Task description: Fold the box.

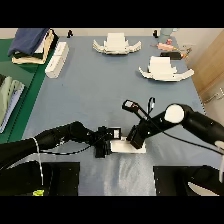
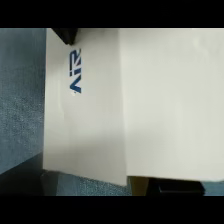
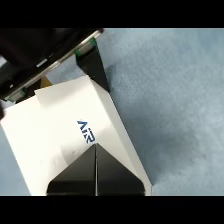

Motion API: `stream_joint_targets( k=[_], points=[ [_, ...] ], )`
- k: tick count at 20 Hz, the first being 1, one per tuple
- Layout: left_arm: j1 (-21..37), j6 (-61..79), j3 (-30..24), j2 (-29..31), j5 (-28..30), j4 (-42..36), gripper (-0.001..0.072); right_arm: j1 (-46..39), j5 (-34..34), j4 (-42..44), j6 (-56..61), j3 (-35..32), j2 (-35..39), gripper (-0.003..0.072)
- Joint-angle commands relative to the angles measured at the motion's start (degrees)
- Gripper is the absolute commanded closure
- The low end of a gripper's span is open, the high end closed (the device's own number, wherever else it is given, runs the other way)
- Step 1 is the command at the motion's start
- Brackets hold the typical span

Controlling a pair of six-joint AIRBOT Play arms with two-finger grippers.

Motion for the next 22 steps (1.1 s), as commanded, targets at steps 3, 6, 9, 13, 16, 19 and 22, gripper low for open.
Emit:
stream_joint_targets(
  k=[3,6,9,13,16,19,22],
  points=[
    [0.0,0.0,0.0,0.0,0.0,0.0,0.0304,10.0,-19.0,-3.1,-4.6,-11.4,11.4,0.0645],
    [0.0,0.0,0.0,0.0,0.0,0.0,0.0304,13.0,-20.9,-6.2,-4.9,-11.9,13.2,0.0442],
    [0.0,0.0,0.0,0.0,0.0,0.0,0.0304,13.5,-20.7,-7.9,-10.2,-11.9,13.1,0.0275],
    [0.0,0.0,0.0,0.0,0.0,0.0,0.0304,13.5,-19.3,-7.8,-15.4,-11.8,13.1,0.0208],
    [0.0,0.0,0.0,0.0,0.0,0.0,0.0304,14.2,-17.6,-8.2,-17.4,-11.8,13.0,0.0163],
    [0.0,0.0,0.0,0.0,0.0,0.0,0.0304,14.6,-17.8,-10.2,-17.5,-11.8,11.9,0.0097],
    [0.0,0.0,0.0,0.0,0.0,0.0,0.0304,14.6,-20.0,-12.2,-19.2,-11.8,9.7,0.0098]
  ],
)
